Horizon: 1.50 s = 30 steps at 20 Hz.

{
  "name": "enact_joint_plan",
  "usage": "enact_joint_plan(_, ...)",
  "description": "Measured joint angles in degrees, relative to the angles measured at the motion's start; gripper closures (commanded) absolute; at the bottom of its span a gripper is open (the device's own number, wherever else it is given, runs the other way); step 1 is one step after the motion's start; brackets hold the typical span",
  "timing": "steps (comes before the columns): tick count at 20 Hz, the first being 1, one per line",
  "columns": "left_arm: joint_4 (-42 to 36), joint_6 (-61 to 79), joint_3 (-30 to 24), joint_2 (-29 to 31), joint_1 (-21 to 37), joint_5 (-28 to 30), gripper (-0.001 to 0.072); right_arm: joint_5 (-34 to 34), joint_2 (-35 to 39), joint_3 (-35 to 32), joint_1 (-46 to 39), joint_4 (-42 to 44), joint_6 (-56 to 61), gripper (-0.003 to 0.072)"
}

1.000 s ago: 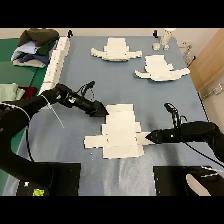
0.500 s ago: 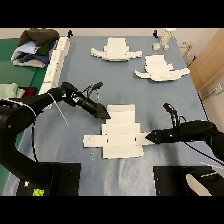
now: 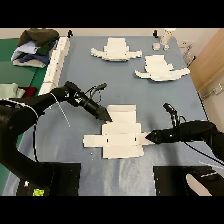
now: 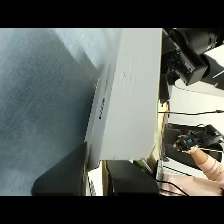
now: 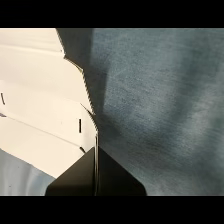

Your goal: Fold the box.

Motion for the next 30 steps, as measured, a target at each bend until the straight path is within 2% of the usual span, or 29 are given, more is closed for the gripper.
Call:
enact_joint_plan(2,0.59,0.11,0.76,0.00,-0.66,0.20,0.0578,0.00,0.00,0.00,0.00,-0.04,0.00,0.0686)
enact_joint_plan(3,0.90,0.15,1.16,0.00,-0.90,0.31,0.0686,0.00,0.00,0.00,0.00,-0.07,0.00,0.0686)
enact_joint_plan(7,1.44,0.48,2.23,0.00,-1.38,0.42,0.0698,0.00,-0.02,-0.02,0.00,-0.28,-0.02,0.0685)
enact_joint_plan(8,1.46,0.63,2.34,0.00,-1.46,0.44,0.0697,0.00,-0.02,-0.02,0.00,-0.31,-0.02,0.0664)
enact_joint_plan(9,1.60,0.63,2.40,0.00,-1.46,0.46,0.0697,0.02,-0.02,-0.02,0.00,-0.35,-0.02,0.0585)
enact_joint_plan(10,1.68,0.68,2.49,0.00,-1.53,0.52,0.0698,0.02,-0.02,-0.02,0.00,-0.79,-0.04,0.0450)
enact_joint_plan(11,1.75,0.68,2.51,0.00,-1.53,0.52,0.0698,0.02,-0.04,-0.04,0.00,-0.79,-0.07,0.0388)
enact_joint_plan(14,1.88,0.90,2.62,0.00,-1.53,0.50,0.0699,0.98,-0.02,0.68,0.02,-2.43,-0.39,0.0389)
enact_joint_plan(16,1.70,2.43,2.78,0.07,-1.60,0.26,0.0701,2.29,-0.04,2.10,0.02,-6.56,0.55,0.0388)
enact_joint_plan(18,1.64,4.96,2.89,0.72,-1.90,0.24,0.0702,4.15,-0.04,4.22,0.02,-13.22,4.35,0.0389)
enact_joint_plan(22,1.55,13.62,2.71,4.52,-3.28,2.75,0.0703,6.91,-0.04,9.84,0.02,-32.11,19.74,0.0384)
enact_joint_plan(26,1.18,23.61,0.24,11.26,-5.42,9.14,0.0703,8.13,-0.02,15.58,0.02,-43.23,32.70,0.0384)
enact_joint_plan(30,-4.50,35.30,-7.80,19.21,-6.91,16.92,0.0704,8.50,-0.04,17.99,0.02,-46.12,38.36,0.0384)
